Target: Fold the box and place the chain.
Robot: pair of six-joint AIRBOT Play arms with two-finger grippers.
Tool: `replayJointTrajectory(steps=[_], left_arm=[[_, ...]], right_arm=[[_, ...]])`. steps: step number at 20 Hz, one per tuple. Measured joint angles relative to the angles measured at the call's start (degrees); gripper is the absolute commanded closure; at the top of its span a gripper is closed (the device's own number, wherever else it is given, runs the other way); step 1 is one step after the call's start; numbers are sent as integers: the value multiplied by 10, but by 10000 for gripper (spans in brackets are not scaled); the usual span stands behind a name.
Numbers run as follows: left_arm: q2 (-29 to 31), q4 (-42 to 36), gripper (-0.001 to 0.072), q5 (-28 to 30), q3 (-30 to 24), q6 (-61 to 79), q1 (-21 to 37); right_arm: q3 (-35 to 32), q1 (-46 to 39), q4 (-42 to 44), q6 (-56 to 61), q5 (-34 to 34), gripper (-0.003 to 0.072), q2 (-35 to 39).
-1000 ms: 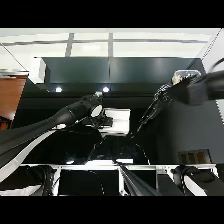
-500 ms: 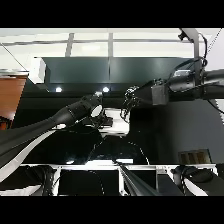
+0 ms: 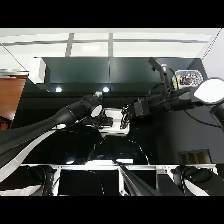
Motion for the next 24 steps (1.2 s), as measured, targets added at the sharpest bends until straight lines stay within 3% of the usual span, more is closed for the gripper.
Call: replayJointTrajectory(steps=[5, 14, 15, 16, 19, 24], left_arm=[[0, 0, 681, 0, 0, 0, 0], [0, 0, 681, 0, 0, 0, 0], [0, 0, 681, 0, 0, 0, 0], [0, 0, 681, 0, 0, 0, 0], [0, 0, 680, 0, 0, 0, 0], [0, 0, 681, 0, 0, 0, 0]], right_arm=[[-44, 15, -4, 8, -42, 669, -27], [-56, 53, -16, 21, -106, 665, -99], [-56, 54, -16, 21, -109, 589, -101], [-56, 54, -18, 23, -110, 424, -102], [-56, 51, -21, 24, -108, 415, -104], [-52, -5, -75, 25, -44, 416, -76]])
